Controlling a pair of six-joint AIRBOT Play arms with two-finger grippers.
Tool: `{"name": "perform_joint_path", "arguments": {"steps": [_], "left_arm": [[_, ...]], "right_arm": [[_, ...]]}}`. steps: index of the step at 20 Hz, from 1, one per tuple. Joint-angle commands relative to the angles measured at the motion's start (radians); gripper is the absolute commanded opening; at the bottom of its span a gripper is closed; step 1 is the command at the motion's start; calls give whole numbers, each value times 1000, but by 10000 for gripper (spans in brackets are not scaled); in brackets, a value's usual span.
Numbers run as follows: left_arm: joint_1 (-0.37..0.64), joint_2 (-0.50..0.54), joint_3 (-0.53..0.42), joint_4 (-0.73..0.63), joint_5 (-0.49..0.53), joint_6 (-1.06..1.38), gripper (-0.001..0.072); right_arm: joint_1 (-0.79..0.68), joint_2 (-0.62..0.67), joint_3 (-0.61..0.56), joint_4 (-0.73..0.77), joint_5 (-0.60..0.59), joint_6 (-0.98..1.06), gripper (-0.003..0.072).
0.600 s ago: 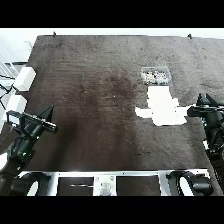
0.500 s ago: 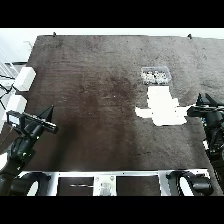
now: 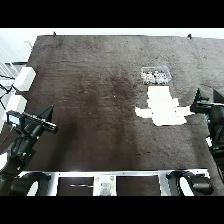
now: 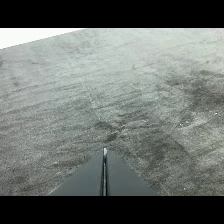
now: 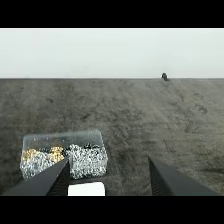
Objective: Fold the box and place the chain.
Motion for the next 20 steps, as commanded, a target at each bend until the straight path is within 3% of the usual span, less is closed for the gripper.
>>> {"name": "perform_joint_path", "arguments": {"steps": [1, 4, 6, 9, 12, 17, 20], "left_arm": [[0, 1, 0, 0, 0, 0, 21], [0, 1, 0, 0, 1, 0, 21], [0, 1, 0, 0, 0, 0, 21], [0, 1, 0, 0, 0, 0, 21], [0, 1, 0, 0, 0, 0, 21], [0, 1, 0, 0, 0, 0, 21], [0, 1, 0, 0, 0, 0, 21]], "right_arm": [[-38, -156, 108, 83, 0, 35, 573], [-150, -395, 229, 129, 151, 52, 573], [-271, -550, 296, 103, 346, 111, 573], [-507, -747, 418, -239, 735, 414, 573], [-678, -912, 597, -554, 1033, 588, 594], [-781, -1157, 922, -806, 1314, 692, 607], [-782, -1284, 1077, -833, 1400, 697, 607]]}}
